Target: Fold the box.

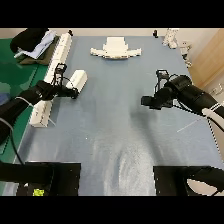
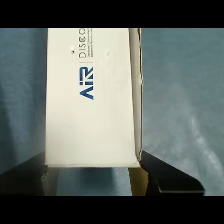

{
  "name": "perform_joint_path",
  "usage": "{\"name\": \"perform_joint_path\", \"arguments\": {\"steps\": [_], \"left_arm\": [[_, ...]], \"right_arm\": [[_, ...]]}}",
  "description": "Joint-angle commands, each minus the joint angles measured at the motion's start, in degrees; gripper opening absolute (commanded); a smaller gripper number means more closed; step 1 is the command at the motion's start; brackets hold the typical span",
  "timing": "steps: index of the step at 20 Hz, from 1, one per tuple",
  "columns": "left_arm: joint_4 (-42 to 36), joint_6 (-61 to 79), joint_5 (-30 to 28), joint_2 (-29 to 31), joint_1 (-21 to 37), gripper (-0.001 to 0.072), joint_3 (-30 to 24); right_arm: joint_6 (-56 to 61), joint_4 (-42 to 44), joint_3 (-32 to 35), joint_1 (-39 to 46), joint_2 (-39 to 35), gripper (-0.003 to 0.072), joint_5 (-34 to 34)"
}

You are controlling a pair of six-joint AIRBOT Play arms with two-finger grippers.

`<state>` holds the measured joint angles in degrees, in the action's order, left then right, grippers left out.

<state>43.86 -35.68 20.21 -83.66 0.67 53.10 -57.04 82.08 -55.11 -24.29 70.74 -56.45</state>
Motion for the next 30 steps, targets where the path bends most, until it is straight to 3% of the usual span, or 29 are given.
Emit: {"name": "perform_joint_path", "arguments": {"steps": [1, 5, 10, 27, 29, 30], "left_arm": [[5.73, -9.18, 2.38, -9.51, 2.67, 0.0467, 9.6], [15.34, -19.12, 6.05, -14.01, 4.94, 0.0467, 17.03], [16.63, -19.39, 4.87, -14.29, 6.91, 0.0468, 21.27], [15.93, -19.39, 7.5, -15.74, 6.8, 0.0469, 21.53], [15.47, -19.85, 7.5, -15.74, 6.8, 0.0692, 21.53], [15.37, -20.48, 7.52, -15.72, 6.8, 0.0692, 21.53]], "right_arm": [[0.02, 0.0, -0.04, 0.02, 0.02, 0.0038, 0.5], [0.0, -0.04, -0.04, 0.02, 0.02, 0.0039, 0.52], [0.0, -0.31, -0.04, 0.02, 0.02, 0.0038, 0.57], [-0.04, -0.28, -0.04, 0.02, 0.02, 0.0038, 0.94], [-0.04, -0.28, -0.04, 0.02, 0.02, 0.0037, 0.96], [-0.04, -0.31, -0.04, 0.02, 0.02, 0.0038, 0.96]]}}
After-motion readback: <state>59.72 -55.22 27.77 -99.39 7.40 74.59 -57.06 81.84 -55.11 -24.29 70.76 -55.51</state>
